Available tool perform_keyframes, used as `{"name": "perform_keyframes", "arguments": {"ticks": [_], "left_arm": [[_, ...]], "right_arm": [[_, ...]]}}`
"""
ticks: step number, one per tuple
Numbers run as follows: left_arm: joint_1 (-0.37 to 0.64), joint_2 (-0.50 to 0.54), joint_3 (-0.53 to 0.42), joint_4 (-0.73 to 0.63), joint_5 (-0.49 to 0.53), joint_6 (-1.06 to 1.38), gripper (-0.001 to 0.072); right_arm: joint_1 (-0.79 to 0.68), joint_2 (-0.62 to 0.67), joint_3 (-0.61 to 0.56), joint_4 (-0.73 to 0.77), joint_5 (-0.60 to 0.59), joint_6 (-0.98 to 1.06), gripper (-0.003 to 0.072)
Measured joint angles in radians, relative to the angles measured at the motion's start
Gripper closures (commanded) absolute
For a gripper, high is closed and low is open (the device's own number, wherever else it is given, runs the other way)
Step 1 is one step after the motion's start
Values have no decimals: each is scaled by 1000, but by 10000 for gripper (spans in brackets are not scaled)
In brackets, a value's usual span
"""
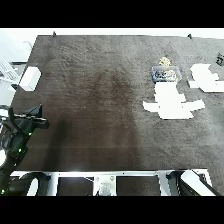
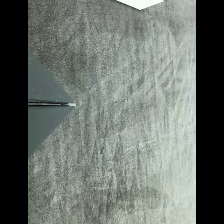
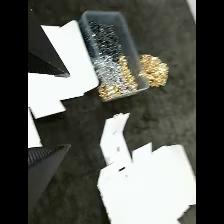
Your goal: Fold the box and place the chain.
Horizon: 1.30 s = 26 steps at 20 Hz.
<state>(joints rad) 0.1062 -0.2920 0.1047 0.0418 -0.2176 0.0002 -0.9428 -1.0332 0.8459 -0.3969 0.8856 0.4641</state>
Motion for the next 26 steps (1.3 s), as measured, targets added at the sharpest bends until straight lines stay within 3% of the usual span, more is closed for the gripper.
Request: {"name": "perform_keyframes", "arguments": {"ticks": [9,16,20,26], "left_arm": [[0,0,0,0,-2,0,686],[0,0,0,0,-2,0,686],[0,0,0,0,-2,0,686],[0,0,0,0,-1,0,686]], "right_arm": [[-40,-568,613,-312,467,191,183],[8,-950,1023,-448,684,252,184],[63,-1062,1115,-487,722,253,184],[106,-1120,1143,-514,787,269,186]]}}
